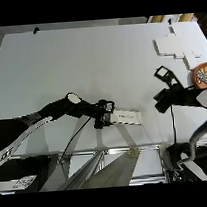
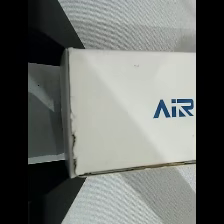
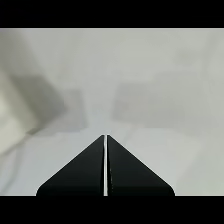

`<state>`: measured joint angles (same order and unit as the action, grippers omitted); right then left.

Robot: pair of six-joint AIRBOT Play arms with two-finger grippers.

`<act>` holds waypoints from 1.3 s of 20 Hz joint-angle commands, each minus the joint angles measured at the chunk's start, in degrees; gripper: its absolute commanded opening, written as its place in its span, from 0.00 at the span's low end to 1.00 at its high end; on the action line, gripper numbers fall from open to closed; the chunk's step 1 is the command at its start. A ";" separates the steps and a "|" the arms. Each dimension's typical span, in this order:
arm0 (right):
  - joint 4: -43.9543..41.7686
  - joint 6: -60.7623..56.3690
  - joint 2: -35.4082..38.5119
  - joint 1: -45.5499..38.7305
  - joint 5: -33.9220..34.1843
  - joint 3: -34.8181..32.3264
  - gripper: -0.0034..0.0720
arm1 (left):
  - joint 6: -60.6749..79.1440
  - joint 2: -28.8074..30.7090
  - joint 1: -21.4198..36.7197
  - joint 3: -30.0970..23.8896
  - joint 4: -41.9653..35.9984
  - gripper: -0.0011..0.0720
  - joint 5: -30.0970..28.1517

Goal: Fold the box and place the chain.

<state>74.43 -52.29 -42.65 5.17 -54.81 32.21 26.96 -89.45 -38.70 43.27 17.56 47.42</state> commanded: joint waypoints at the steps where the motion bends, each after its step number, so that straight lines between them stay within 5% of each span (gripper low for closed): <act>1: 8.26 -9.92 -2.56 -9.44 -3.63 0.13 0.07 | 0.04 0.00 0.04 0.04 0.04 0.20 -0.04; 6: 8.31 -10.27 -6.36 -17.00 -11.65 0.07 0.08 | 0.04 0.00 0.04 0.04 0.04 0.20 -0.04; 13: 8.24 -10.27 -6.36 -17.20 -12.04 0.07 0.08 | -1.18 0.35 0.15 0.04 0.42 0.20 0.70; 16: 8.24 -10.27 -6.36 -17.20 -12.04 0.07 0.08 | -8.63 4.81 2.05 0.04 1.53 0.20 0.37; 20: 8.24 -10.27 -6.36 -17.20 -12.04 0.07 0.08 | -27.21 17.25 11.19 0.04 9.11 0.20 -4.44; 26: 8.24 -10.27 -6.36 -17.20 -12.04 0.07 0.08 | -73.42 31.91 35.41 0.04 30.95 0.20 -9.79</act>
